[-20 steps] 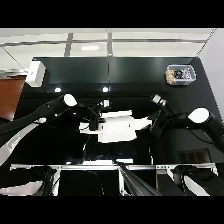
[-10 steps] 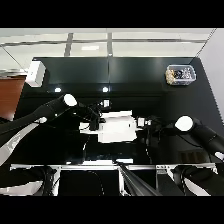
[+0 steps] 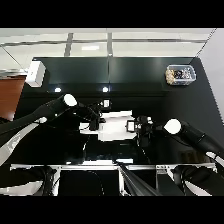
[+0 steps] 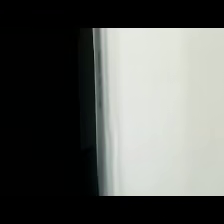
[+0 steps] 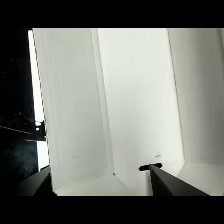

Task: Fold the box and place the chain.

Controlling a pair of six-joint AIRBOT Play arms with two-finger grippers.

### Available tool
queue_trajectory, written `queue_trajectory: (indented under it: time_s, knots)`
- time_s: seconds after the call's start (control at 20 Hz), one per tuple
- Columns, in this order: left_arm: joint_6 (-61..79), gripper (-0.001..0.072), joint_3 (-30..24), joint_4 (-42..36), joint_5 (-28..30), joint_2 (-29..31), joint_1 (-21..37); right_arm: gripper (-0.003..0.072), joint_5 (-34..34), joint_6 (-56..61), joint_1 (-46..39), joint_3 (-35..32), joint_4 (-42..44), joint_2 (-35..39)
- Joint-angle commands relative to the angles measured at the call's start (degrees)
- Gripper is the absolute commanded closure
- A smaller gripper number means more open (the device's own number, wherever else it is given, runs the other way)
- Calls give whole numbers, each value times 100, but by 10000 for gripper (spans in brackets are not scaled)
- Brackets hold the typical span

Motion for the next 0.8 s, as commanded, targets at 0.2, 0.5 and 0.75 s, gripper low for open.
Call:
queue_trajectory:
  time_s: [0.2, 0.5, 0.75]
  knots:
    - [2, 683, -4, 2, -24, -4, -4, 27, -136, -11, -59, 546, -125, 11]
    - [2, 683, -4, 2, -26, -4, -4, 26, 4, -199, -584, 553, 157, 9]
    - [4, 683, -4, 4, -22, -4, -4, 26, -9, -538, -634, 553, 411, -48]
